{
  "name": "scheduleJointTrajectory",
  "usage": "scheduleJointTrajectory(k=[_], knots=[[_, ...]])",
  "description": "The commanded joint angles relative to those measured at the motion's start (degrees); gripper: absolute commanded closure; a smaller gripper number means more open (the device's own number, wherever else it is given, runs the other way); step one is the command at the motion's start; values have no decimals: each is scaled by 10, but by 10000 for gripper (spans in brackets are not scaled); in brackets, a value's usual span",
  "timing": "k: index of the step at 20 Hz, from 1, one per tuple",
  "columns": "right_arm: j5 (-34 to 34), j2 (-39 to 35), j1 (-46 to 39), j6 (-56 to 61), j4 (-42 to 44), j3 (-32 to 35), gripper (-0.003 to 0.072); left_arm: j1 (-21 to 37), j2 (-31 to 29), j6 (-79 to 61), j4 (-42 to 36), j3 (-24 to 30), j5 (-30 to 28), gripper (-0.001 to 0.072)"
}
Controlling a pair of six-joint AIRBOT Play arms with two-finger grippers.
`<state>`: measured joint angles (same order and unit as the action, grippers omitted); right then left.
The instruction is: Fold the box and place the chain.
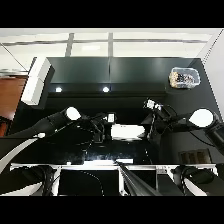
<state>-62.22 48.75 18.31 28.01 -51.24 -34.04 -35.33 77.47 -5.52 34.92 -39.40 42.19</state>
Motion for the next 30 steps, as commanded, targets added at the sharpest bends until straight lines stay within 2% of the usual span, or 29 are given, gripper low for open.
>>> scheduleJointTrajectory(k=[1, 2, 9, 16, 17, 18, 19, 30], knots=[[23, 0, 0, -30, 0, 2, 39, 0, 0, 0, 0, 0, 0, 380], [23, 0, 0, -30, 1, 2, 96, 0, 0, 0, 0, 0, 0, 381], [17, 10, 7, -30, 0, 2, 95, 0, 0, 0, 0, 0, 0, 380], [59, 26, 47, -28, -34, 1, 96, 0, 0, 0, 0, 0, 0, 380], [59, 26, 47, -28, -34, 2, 114, 0, 0, 0, 0, 0, 0, 380], [57, 26, 47, -28, -34, 1, 282, 0, 0, 0, 0, 0, 0, 380], [56, 26, 47, -28, -34, 1, 385, 0, 0, 0, 0, 0, 0, 380], [31, 26, 48, -19, -32, 2, 386, 0, 0, 0, 0, 0, 0, 380]])
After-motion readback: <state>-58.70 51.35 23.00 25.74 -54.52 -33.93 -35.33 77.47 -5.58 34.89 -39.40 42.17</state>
